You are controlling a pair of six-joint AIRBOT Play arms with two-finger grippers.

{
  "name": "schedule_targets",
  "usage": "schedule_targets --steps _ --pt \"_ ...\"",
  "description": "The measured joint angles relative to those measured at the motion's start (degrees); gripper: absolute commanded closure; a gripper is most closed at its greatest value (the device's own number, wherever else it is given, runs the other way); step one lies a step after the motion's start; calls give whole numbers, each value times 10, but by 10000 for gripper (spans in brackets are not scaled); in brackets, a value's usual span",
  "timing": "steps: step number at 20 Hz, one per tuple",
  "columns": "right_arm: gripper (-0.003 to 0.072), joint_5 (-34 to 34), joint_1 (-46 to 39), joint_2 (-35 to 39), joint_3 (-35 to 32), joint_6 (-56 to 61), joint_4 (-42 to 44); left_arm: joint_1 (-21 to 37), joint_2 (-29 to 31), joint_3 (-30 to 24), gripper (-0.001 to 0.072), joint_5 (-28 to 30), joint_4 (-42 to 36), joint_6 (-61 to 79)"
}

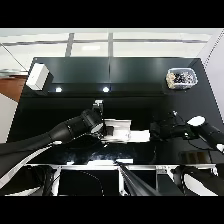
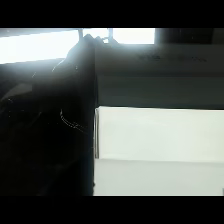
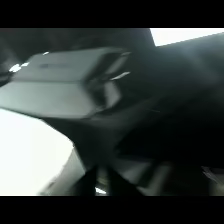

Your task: Fold the box and place the chain.

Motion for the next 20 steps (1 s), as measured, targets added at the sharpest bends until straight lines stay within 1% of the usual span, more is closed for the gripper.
schedule_targets --steps 2,7,10,11,12,13,15,17,20 --pt "54 11 16 -9 16 -22 30 0 0 0 683 0 0 0" --pt "54 74 35 -18 62 -51 27 0 0 0 683 -1 0 0" --pt "55 87 63 -19 79 -55 28 0 0 0 683 -1 0 0" --pt "58 85 78 -19 85 -54 28 0 0 0 683 -1 0 0" --pt "132 75 93 -20 89 -49 28 0 0 0 683 -1 0 0" --pt "153 61 110 -20 92 -38 28 0 0 0 683 -1 0 0" --pt "154 24 146 -20 100 -15 26 0 0 0 683 -1 0 0" --pt "154 -4 186 -20 113 18 4 0 0 0 683 -1 0 0" --pt "154 -30 244 -20 144 107 -89 0 0 0 683 0 0 0"
